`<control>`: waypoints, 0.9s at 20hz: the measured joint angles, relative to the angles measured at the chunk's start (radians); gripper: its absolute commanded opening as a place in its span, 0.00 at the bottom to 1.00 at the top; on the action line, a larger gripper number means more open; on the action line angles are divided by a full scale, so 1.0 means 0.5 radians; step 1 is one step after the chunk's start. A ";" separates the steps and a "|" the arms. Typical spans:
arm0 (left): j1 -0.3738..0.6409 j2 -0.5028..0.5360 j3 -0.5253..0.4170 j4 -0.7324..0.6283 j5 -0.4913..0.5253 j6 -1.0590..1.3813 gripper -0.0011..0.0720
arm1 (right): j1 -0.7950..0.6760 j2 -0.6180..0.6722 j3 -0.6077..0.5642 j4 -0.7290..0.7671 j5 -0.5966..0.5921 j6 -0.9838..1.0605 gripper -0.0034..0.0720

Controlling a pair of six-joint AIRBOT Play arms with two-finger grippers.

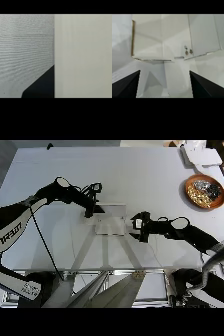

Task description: Fold the box and place the chain.

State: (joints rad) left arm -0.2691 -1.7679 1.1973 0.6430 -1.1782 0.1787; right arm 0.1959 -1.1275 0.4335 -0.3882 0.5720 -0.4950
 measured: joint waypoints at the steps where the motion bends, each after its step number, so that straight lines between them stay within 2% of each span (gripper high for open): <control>1: 0.000 0.000 0.000 0.001 0.000 0.000 0.03 | 0.008 -0.020 0.000 0.015 -0.034 0.000 0.97; 7: 0.000 0.000 0.000 0.000 0.000 0.000 0.03 | 0.148 -0.134 0.000 0.076 -0.163 -0.001 0.97; 18: 0.000 0.000 0.000 0.001 -0.001 0.000 0.03 | 0.198 -0.167 -0.001 0.580 -0.279 0.016 0.96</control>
State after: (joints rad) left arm -0.2691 -1.7679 1.1973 0.6434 -1.1786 0.1787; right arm 0.2947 -1.2110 0.4332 -0.0982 0.4324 -0.4870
